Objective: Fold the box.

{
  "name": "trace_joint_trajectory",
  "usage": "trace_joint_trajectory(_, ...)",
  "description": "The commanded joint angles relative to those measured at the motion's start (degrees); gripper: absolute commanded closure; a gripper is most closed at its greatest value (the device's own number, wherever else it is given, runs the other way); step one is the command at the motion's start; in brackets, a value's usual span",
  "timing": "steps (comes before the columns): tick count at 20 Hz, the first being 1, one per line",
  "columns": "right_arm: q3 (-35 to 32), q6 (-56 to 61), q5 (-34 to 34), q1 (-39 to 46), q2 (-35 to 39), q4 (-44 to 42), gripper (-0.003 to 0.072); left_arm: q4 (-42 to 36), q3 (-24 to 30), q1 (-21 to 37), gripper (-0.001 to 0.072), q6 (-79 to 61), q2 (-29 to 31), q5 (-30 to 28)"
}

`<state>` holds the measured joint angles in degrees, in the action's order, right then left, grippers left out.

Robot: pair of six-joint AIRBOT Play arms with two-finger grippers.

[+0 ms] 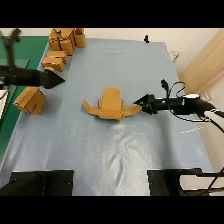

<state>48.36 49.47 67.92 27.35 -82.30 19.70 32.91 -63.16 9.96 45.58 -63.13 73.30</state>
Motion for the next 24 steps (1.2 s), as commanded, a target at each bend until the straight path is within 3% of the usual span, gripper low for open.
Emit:
trace_joint_trajectory(1, 3.21, 10.91, 5.92, 3.98, 4.52, 18.49, 0.0075, -0.17, -0.48, -7.56, 0.0022, -4.31, -9.03, -0.5)
trace_joint_trajectory(3, 3.89, 13.62, 9.94, 8.55, 9.62, 27.78, 0.0075, -0.22, -4.33, -11.15, 0.0022, -5.31, -17.92, -0.72)
trace_joint_trajectory(5, 3.89, 14.16, 12.9, 13.57, 14.8, 31.54, 0.0075, -0.61, -10.14, -13.44, 0.0022, -5.11, -26.75, -0.72)
trace_joint_trajectory(9, 3.87, 14.14, 13.44, 18.95, 22.95, 32.39, 0.0075, -1.53, -25.05, -17.2, 0.0022, -5.6, -42.05, 2.16)
trace_joint_trajectory(13, 3.82, 14.14, 13.53, 19.08, 24.15, 32.41, 0.0076, -7.96, -36.83, -18.21, 0.0022, -2.73, -53.88, 7.28)
trace_joint_trajectory(17, 3.82, 14.16, 13.33, 19.08, 24.15, 32.35, 0.0075, -7.58, -38.23, -18.58, 0.0022, 2.08, -59.06, 7.78)
trace_joint_trajectory(24, 3.82, 14.6, 13.07, 19.06, 24.15, 32.06, 0.0076, -7.63, -38.27, -22.18, 0.0022, 3.32, -59.41, 2.84)
